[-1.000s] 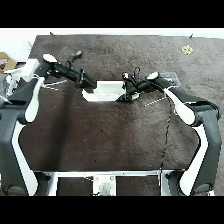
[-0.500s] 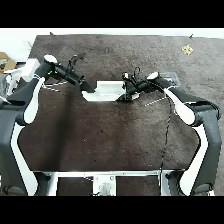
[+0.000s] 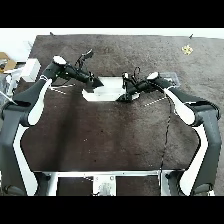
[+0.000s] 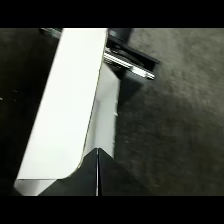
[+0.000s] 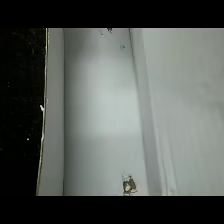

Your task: Fold the box and place the chain.

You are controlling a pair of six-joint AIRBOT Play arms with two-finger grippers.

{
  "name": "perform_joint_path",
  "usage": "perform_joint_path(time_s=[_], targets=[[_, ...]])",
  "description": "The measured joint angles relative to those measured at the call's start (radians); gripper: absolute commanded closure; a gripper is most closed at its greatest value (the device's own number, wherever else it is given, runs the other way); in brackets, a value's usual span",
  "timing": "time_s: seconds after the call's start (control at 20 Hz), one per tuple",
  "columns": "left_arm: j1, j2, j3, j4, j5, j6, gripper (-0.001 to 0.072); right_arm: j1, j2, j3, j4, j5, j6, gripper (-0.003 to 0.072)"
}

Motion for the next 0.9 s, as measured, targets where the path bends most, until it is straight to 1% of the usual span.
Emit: perform_joint_path(time_s=[0.15,0.3,0.55,0.9], targets=[[-0.002,0.0,-0.001,0.004,0.079,0.0,0.0699,0.0,0.0,0.0,0.0,0.0,0.0,0.0241],[-0.004,-0.003,-0.001,0.048,0.145,-0.012,0.0699,0.0,0.0,0.0,0.0,0.0,0.0,0.024],[-0.004,-0.029,-0.003,0.09,0.189,-0.037,0.0699,0.0,0.0,0.0,0.001,0.001,0.0,0.0241],[-0.002,-0.048,-0.03,0.099,0.2,-0.053,0.0699,-0.001,0.0,0.0,0.001,0.002,0.001,0.024]])
